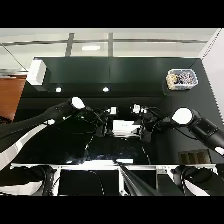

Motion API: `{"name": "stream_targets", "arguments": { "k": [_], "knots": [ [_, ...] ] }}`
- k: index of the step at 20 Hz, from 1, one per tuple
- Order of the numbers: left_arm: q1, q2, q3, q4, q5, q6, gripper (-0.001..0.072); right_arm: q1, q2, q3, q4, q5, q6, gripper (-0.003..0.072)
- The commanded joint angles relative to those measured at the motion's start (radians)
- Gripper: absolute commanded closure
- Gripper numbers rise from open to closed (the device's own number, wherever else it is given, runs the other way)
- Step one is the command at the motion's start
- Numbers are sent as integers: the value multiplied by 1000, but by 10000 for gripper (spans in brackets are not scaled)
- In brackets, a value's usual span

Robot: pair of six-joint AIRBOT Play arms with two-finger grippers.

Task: Fold the box and place the chain.

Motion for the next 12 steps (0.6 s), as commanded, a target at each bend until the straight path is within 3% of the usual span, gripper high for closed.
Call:
{"name": "stream_targets", "arguments": {
  "k": [1,7,12],
  "knots": [
    [0,-1,0,0,1,-1,206,0,2,3,7,4,22,296],
    [0,-1,0,0,1,-1,206,-71,60,21,8,148,177,295],
    [0,-1,0,0,1,-1,206,-280,111,16,24,235,368,297]
  ]
}}
